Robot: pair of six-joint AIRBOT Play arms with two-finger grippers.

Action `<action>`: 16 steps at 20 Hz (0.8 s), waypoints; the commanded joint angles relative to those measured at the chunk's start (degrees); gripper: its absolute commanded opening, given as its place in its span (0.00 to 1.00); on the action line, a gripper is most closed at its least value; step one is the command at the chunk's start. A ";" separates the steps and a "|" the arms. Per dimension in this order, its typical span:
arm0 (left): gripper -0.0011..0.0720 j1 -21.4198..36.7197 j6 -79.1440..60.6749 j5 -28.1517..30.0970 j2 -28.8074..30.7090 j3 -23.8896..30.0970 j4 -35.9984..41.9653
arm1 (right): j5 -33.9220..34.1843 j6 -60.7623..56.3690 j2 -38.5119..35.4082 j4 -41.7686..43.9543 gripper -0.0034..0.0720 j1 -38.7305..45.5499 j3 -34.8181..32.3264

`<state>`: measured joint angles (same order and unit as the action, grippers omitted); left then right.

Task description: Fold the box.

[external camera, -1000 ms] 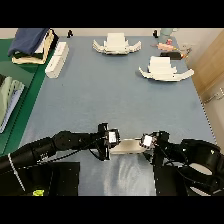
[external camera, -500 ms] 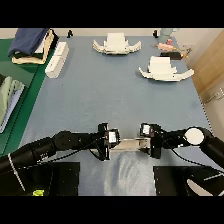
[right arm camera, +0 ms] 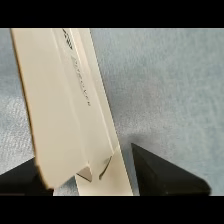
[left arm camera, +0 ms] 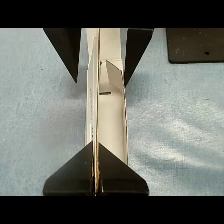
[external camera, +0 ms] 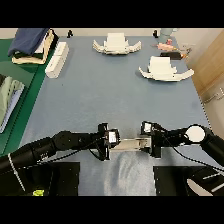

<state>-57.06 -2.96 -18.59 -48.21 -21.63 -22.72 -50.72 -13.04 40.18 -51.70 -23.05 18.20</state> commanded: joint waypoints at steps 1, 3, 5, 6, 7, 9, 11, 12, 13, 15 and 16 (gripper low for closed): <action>0.04 -0.02 -0.02 0.02 -0.02 0.02 -0.02 | 0.20 0.15 2.40 0.63 0.98 0.07 0.00; 0.04 -0.02 -0.02 0.00 -0.02 0.02 -0.02 | 0.20 3.17 4.04 2.16 0.98 0.07 0.00; 0.04 -0.02 -0.04 0.02 -0.02 0.02 -0.02 | -0.04 10.73 4.90 4.17 0.98 0.07 -0.11; 0.04 -0.02 -0.02 0.02 -0.02 0.02 -0.02 | -0.04 13.57 5.22 4.48 0.98 0.09 -0.24; 0.04 -0.02 -0.02 0.02 -0.02 0.02 -0.02 | -0.07 14.45 5.75 4.48 0.98 0.13 -0.31; 0.04 -0.02 -0.02 0.00 -0.02 0.02 -0.02 | -0.35 14.91 7.15 5.22 0.98 0.61 -0.33; 0.04 -0.02 -0.02 0.02 -0.02 0.02 -0.02 | -0.48 18.53 7.98 8.20 0.98 2.01 -0.81; 0.04 -0.02 -0.02 0.00 -0.02 0.02 -0.02 | -0.50 20.00 8.09 9.42 0.98 2.54 -1.22; 0.04 -0.02 -0.02 0.02 -0.02 0.02 -0.02 | -0.50 20.90 8.09 10.32 0.98 2.99 -1.70; 0.04 -0.02 -0.02 0.02 -0.02 0.02 -0.02 | -0.48 21.73 8.09 10.62 0.96 3.21 -1.99; 0.04 -0.02 -0.02 0.00 -0.02 0.02 -0.02 | -0.46 22.36 8.09 10.86 0.95 3.19 -1.99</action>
<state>-57.06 -2.98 -18.59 -48.21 -21.63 -22.74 -51.03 6.28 47.99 -42.65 -20.34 16.60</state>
